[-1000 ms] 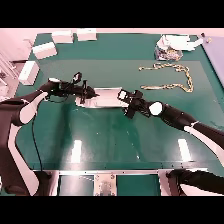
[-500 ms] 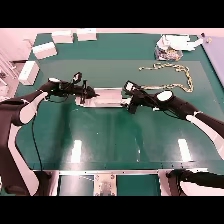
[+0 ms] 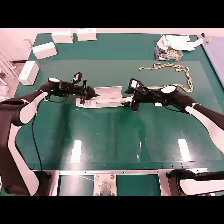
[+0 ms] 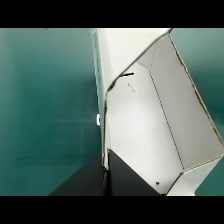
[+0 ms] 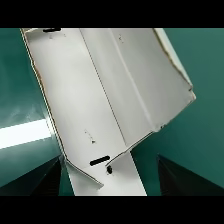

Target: Fold the box and place the chain.

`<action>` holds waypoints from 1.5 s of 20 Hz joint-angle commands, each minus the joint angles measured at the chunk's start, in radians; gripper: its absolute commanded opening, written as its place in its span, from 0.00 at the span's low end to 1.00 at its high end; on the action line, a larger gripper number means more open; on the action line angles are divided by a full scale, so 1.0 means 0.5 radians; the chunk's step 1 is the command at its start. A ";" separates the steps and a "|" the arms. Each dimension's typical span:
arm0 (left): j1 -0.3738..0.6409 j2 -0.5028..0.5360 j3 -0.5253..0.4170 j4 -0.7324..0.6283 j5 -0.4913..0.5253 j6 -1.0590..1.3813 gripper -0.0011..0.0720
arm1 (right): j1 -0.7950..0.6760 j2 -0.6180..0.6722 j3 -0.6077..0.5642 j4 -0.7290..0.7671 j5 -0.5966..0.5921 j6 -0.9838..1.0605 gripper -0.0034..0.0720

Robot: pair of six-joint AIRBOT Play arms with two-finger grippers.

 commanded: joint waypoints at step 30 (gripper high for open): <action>0.000 -0.001 -0.001 0.009 0.002 0.000 0.04 | -0.008 -0.610 0.668 -0.282 0.663 -0.108 0.96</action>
